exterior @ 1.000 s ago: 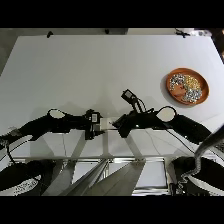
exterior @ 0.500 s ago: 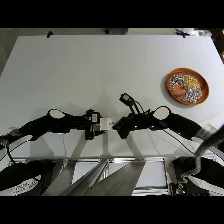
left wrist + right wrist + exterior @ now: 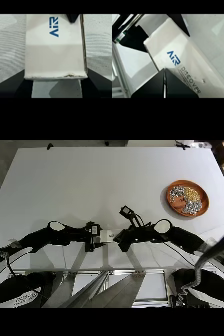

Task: Fold the box and place the chain.

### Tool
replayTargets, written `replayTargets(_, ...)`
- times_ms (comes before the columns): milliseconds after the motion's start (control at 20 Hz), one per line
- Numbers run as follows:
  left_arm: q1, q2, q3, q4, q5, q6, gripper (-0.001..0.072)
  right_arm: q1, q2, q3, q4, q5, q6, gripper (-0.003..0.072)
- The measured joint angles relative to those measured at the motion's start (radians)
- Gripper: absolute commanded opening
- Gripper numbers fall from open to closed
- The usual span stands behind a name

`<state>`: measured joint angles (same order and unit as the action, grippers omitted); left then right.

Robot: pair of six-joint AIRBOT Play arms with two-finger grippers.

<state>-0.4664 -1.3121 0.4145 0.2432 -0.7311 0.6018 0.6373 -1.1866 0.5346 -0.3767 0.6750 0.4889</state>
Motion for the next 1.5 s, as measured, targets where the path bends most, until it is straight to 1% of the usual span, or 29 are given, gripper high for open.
replayTargets(100, 0.000, 0.000, 0.000, 0.000, 0.000, 0.000, 0.0112, 0.000, 0.045, 0.012, 0.009, -0.029, 0.000, 0.0009)
replayTargets(250, 0.000, 0.000, 0.000, 0.000, 0.000, 0.000, 0.0112, 0.000, 0.123, 0.041, 0.007, -0.030, 0.001, 0.0011)
replayTargets(400, 0.000, 0.000, 0.000, 0.000, 0.000, 0.000, 0.0112, 0.000, 0.217, 0.061, -0.049, 0.003, 0.012, 0.0011)
replayTargets(500, 0.000, 0.000, 0.000, 0.000, 0.000, 0.000, 0.0112, 0.000, 0.280, 0.067, -0.132, 0.046, 0.061, 0.0010)
replayTargets(600, 0.000, 0.000, 0.000, 0.000, 0.000, 0.000, 0.0112, 0.000, 0.339, 0.070, -0.261, 0.115, 0.173, 0.0010)
replayTargets(700, 0.000, 0.000, 0.000, 0.000, 0.000, 0.000, 0.0112, 0.000, 0.374, 0.072, -0.393, 0.209, 0.308, 0.0010)
replayTargets(900, 0.000, 0.000, 0.000, 0.000, 0.000, 0.000, 0.0112, 0.000, 0.404, 0.073, -0.676, 0.461, 0.622, 0.0010)
replayTargets(1000, 0.000, 0.000, 0.000, 0.000, 0.000, 0.000, 0.0112, 0.000, 0.409, 0.073, -0.781, 0.559, 0.749, 0.0010)
replayTargets(1100, 0.000, 0.000, 0.000, 0.000, 0.000, 0.000, 0.0111, 0.000, 0.412, 0.073, -0.845, 0.613, 0.841, 0.0009)
replayTargets(1200, 0.000, 0.000, 0.000, -0.003, -0.008, 0.000, 0.0111, 0.000, 0.413, 0.073, -0.879, 0.628, 0.902, 0.0009)
replayTargets(1250, 0.000, 0.000, 0.000, -0.003, -0.017, 0.001, 0.0078, 0.000, 0.414, 0.073, -0.891, 0.624, 0.923, 0.0009)
replayTargets(1300, 0.000, 0.000, 0.000, -0.003, -0.029, 0.003, 0.0005, 0.000, 0.414, 0.073, -0.901, 0.611, 0.938, 0.0009)
replayTargets(1400, 0.000, 0.002, -0.001, 0.000, -0.049, 0.000, 0.0005, 0.000, 0.414, 0.073, -0.912, 0.574, 0.959, 0.0009)
replayTargets(1500, 0.000, 0.024, -0.001, 0.000, -0.044, -0.037, 0.0005, 0.000, 0.414, 0.073, -0.919, 0.536, 0.979, 0.0009)
